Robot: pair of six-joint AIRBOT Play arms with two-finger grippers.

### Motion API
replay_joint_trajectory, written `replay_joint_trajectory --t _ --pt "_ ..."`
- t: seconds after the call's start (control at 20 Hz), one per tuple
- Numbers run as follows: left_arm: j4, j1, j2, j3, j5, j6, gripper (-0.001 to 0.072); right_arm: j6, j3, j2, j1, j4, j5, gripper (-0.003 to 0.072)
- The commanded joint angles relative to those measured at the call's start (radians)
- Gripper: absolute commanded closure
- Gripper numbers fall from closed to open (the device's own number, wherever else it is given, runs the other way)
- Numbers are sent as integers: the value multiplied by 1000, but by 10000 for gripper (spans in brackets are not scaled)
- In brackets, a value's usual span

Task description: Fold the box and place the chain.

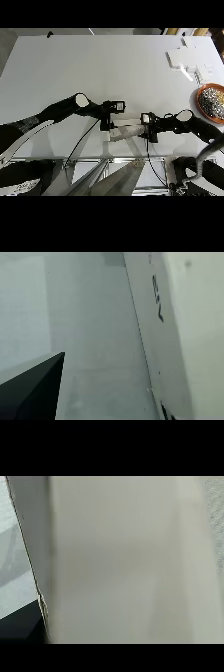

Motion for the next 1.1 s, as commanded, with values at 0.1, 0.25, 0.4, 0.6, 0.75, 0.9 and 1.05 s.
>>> replay_joint_trajectory --t 0.1,0.25,0.4,0.6,0.75,0.9,1.05 --pt "214 40 99 0 -55 -169 15 2 1 0 0 3 -9 347" --pt "361 56 179 0 -87 -288 16 2 1 0 0 3 -9 347" --pt "474 56 270 0 -130 -402 182 2 1 0 0 3 -9 347" --pt "508 -30 364 0 -241 -435 705 2 1 0 0 3 -9 347" --pt "482 -160 367 0 -235 -563 706 2 1 0 0 3 -9 347" --pt "344 -255 347 0 -148 -587 706 2 1 0 0 3 -9 347" --pt "261 -306 346 8 53 -599 707 2 1 0 0 3 -9 347"
